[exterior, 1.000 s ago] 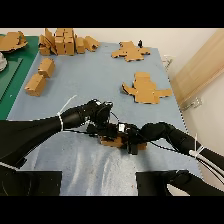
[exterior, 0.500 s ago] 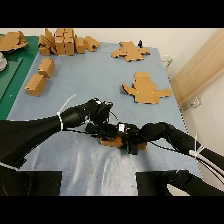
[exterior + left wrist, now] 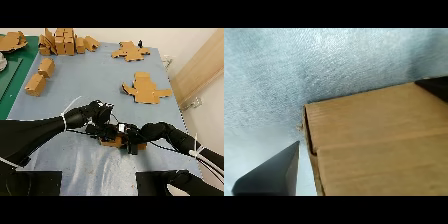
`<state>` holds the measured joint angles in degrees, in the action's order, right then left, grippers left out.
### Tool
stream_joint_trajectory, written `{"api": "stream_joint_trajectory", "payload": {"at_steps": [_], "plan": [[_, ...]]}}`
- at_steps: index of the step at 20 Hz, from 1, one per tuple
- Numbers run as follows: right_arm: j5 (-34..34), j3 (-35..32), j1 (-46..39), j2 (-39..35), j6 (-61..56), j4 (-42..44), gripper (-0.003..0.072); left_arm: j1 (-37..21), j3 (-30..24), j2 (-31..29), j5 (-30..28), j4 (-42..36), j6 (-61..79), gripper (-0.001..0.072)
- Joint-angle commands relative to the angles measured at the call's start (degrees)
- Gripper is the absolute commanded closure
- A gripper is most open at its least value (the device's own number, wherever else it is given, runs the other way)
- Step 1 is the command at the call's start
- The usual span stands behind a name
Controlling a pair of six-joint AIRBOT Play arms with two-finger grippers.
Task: Fold the box.
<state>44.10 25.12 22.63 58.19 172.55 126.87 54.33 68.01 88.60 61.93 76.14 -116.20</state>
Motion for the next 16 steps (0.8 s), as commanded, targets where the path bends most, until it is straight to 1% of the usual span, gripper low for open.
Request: {"api": "stream_joint_trajectory", "payload": {"at_steps": [1, 2, 8, 9, 10, 16], "plan": [[0.0, 0.04, 0.0, -0.04, -0.02, 0.04, 0.0191, 0.76, 1.33, 0.87, 1.6, 2.97, -0.79, 0.0439], [0.0, 0.04, 0.0, -0.04, -0.02, 0.04, 0.0191, 1.18, 1.97, 1.14, 2.14, 4.39, -0.81, 0.0476], [-0.02, 0.04, 0.0, -0.04, -0.02, 0.04, 0.0191, 1.97, 3.06, 1.57, 2.56, 6.69, -2.86, 0.0477], [0.0, 0.04, 0.0, -0.04, -0.04, 0.04, 0.0191, 2.14, 3.06, 1.62, 2.58, 6.86, -2.95, 0.0532], [0.0, 0.04, 0.0, -0.04, -0.04, 0.04, 0.0191, 2.45, 3.06, 1.66, 2.56, 6.86, -2.32, 0.0696], [0.0, 0.04, 0.0, -0.04, -0.04, 0.04, 0.0191, 3.91, 3.32, 1.66, 2.6, 7.85, -1.73, 0.0698]]}}
